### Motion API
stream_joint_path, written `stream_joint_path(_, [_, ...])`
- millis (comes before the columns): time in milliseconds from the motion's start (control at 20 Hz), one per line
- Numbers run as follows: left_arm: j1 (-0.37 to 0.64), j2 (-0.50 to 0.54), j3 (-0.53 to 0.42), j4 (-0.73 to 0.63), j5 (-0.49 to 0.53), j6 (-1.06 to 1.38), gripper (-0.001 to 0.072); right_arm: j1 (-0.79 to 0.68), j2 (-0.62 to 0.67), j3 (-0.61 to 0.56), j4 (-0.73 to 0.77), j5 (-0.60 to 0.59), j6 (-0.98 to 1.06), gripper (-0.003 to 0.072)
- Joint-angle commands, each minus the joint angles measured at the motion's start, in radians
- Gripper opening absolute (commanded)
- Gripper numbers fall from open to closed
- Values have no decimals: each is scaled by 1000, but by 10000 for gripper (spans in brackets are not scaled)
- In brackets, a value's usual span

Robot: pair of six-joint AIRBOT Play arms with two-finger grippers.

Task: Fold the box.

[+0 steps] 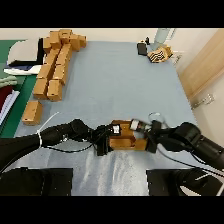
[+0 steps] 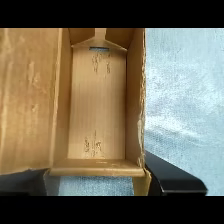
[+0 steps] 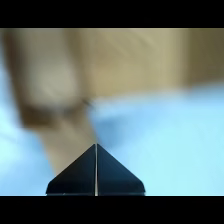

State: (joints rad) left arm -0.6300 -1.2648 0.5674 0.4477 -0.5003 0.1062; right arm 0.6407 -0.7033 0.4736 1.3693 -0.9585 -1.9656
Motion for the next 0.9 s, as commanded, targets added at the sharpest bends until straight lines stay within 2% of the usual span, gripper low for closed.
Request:
stream_joint_path(0, [0,0,1,1,0,2,462,-68,84,28,-445,-243,734,3])
stream_joint_path(50, [0,0,1,1,0,2,462,-125,78,19,-383,-281,798,3])
stream_joint_path(150, [0,0,1,1,0,2,462,-266,26,-42,-118,-240,811,3])
stream_joint_path(300, [0,0,1,1,0,2,462,-362,-103,-118,404,-42,475,3])
stream_joint_path(400, [0,0,1,1,0,2,462,-351,-146,-109,618,-5,328,3])
stream_joint_path(850, [0,0,1,1,0,2,462,-308,-78,-60,723,-48,301,3])
